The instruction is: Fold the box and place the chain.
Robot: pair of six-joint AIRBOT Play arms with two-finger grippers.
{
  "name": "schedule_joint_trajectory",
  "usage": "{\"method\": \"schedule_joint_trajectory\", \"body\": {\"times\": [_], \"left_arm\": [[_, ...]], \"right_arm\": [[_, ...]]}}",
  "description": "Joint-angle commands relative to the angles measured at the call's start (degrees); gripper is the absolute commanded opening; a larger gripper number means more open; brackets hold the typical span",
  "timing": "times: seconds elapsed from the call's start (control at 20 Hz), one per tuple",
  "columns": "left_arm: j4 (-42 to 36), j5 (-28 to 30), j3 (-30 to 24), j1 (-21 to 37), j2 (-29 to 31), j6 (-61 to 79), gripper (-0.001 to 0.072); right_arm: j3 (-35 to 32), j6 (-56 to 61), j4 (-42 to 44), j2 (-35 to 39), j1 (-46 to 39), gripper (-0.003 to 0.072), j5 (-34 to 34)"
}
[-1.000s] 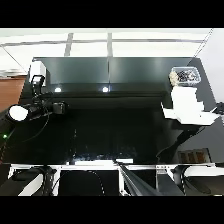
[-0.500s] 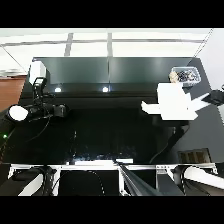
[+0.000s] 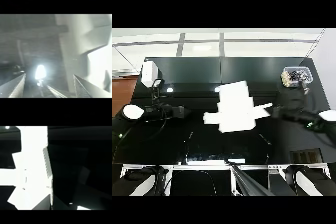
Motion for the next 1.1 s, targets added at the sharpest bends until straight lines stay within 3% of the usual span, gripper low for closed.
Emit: {"method": "schedule_joint_trajectory", "body": {"times": [0.0,0.1,0.25,0.4,0.75,0.95,1.05], "left_arm": [[-6.9,-0.4,1.6,-4.7,-4.0,2.8,0.0707],[-10.9,-5.4,5.7,-5.9,-9.9,4.7,0.0707],[-13.2,-17.6,15.0,-5.9,-20.5,8.5,0.0707],[-16.3,-19.7,21.2,-5.8,-28.2,9.8,0.0706],[-18.7,-37.0,33.3,-6.5,-44.9,12.7,0.0680],[-18.3,-44.7,36.8,-7.4,-47.1,22.3,0.0402],[-15.0,-45.2,37.8,-7.7,-47.1,23.5,0.0337]], "right_arm": [[-9.7,-7.7,16.6,1.9,13.9,0.0007,-16.1],[-10.1,-8.1,17.5,1.9,20.0,0.0008,-21.4],[-10.1,-8.1,17.2,1.9,22.6,0.0008,-22.6],[-10.1,-8.1,17.2,1.9,22.6,0.0008,-21.6],[-10.1,-8.1,17.1,1.9,22.6,0.0009,-21.1],[-10.1,-8.1,17.1,1.9,22.6,0.0010,-21.0],[-10.1,-8.1,17.1,1.9,22.6,0.0009,-21.1]]}}
